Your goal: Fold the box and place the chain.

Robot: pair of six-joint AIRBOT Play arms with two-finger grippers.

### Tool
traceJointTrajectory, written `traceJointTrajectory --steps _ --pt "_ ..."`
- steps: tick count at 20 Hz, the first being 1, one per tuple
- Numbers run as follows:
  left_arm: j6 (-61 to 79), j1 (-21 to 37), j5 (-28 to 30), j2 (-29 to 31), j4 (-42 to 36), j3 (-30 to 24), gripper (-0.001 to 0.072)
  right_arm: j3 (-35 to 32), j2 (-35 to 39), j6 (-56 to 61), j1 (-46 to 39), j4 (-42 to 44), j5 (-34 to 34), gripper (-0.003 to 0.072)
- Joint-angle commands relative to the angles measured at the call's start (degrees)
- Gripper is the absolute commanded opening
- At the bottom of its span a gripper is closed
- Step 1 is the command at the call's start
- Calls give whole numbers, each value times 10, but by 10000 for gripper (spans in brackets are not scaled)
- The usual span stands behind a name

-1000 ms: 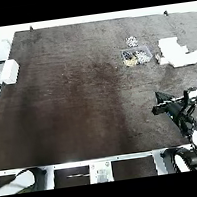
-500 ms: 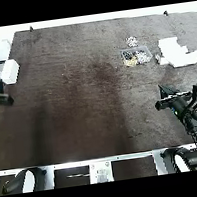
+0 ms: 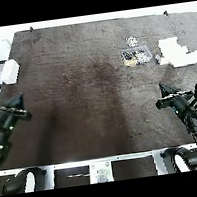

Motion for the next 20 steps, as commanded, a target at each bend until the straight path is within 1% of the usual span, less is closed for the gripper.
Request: traceJointTrajectory --steps 1,2,5,10,13,20 --pt "-28 -111 87 6 23 -12 12 0 0 1 0 0 0 11" --pt "-30 -133 108 6 23 -17 12 1 0 1 0 0 0 11" --pt "-29 -162 111 6 23 -20 14 1 0 1 1 0 0 11" --pt "-29 -162 118 6 24 -20 18 2 0 -6 0 10 -1 9" --pt "-29 -162 119 6 24 -20 19 4 0 -52 0 9 -1 9" --pt "-29 -162 116 6 23 -20 18 2 0 -60 0 9 0 11"
